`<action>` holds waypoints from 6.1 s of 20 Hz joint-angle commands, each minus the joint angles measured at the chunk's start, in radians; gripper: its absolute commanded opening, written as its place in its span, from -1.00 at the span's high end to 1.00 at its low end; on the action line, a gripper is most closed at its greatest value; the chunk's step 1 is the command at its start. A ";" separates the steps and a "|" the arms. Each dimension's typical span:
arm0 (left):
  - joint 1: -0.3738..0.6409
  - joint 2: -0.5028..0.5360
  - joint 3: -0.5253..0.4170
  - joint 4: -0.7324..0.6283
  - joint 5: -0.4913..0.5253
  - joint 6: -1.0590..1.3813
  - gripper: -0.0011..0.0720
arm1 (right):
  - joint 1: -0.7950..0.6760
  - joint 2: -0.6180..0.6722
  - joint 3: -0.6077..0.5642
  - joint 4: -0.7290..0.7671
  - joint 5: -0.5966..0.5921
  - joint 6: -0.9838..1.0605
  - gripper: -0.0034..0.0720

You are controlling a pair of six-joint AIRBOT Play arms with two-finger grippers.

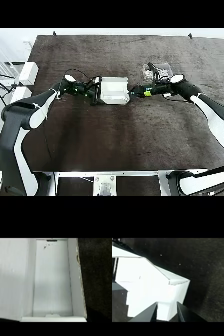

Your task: Fold the box and place the chain.

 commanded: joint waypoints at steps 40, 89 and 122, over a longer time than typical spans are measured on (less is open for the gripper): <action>0.000 0.000 0.001 0.000 0.000 0.000 -0.61 | 0.287 -0.206 0.457 -0.856 0.223 0.821 0.02; 0.000 0.000 0.001 0.000 0.002 0.000 -0.61 | 0.352 -0.342 0.692 -0.972 0.441 1.020 -0.03; 0.000 0.000 0.001 0.000 -0.001 -0.008 -0.61 | -0.083 -0.300 0.696 -0.813 0.016 0.509 0.08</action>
